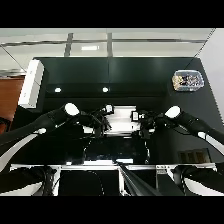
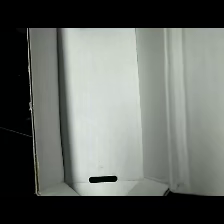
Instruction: Fold the box and place the chain.
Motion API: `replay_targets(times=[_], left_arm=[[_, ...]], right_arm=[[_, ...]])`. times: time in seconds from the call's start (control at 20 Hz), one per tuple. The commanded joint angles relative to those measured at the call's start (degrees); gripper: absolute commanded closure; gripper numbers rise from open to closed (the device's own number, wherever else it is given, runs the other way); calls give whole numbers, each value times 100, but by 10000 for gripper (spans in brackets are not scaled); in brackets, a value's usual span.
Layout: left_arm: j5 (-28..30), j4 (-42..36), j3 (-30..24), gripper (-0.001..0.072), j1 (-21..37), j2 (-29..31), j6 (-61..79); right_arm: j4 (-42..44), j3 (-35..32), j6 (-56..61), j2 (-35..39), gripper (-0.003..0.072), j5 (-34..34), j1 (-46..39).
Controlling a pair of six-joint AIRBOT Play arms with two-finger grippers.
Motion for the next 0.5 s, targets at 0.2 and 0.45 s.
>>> replay_targets(times=[0.2,0.45], left_arm=[[-507,1593,197,684,448,911,-1961],[-1475,2090,61,684,1644,1797,-3877]], right_arm=[[0,0,-2,-4,456,4,2],[0,0,-2,-4,456,7,2]])
